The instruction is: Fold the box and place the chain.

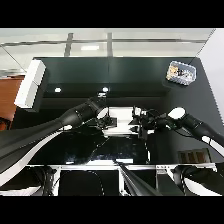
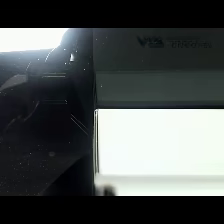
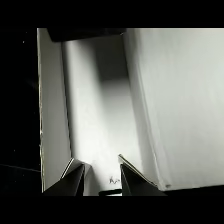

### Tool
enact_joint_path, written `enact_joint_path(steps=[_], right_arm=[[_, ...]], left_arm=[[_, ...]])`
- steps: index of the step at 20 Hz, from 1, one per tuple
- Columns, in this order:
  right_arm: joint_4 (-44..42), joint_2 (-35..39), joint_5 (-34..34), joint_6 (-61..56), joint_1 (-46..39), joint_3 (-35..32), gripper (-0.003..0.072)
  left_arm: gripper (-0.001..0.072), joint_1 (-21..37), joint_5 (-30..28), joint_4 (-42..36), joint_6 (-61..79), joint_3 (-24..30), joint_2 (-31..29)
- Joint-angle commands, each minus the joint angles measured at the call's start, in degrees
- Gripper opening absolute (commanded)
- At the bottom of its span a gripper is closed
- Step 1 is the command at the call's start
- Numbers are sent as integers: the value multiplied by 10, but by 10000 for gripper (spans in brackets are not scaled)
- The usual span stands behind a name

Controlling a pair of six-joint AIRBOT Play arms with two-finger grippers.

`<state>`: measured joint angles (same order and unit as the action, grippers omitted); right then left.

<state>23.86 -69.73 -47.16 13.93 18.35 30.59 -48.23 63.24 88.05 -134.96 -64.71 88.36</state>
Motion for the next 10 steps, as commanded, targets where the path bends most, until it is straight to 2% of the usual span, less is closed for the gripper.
enact_joint_path(steps=[1,4,5,6,7,8,10], right_arm=[[-31,-13,-2,0,0,0,265],[-30,-14,1,0,0,-1,264],[-31,-14,6,-1,0,-1,285],[-31,-14,14,-7,0,-1,473],[-26,-14,10,-12,0,-1,461],[-19,-14,4,-20,0,-1,215],[-19,-14,4,-30,0,-2,477]], left_arm=[[26,0,-2,0,-1,0,0],[27,0,0,-2,-1,0,0],[26,0,2,-2,-1,0,0],[26,0,3,-2,-1,0,0],[26,0,3,-2,-1,0,0],[26,0,3,-2,-1,0,0],[26,0,3,-2,-1,0,0]])
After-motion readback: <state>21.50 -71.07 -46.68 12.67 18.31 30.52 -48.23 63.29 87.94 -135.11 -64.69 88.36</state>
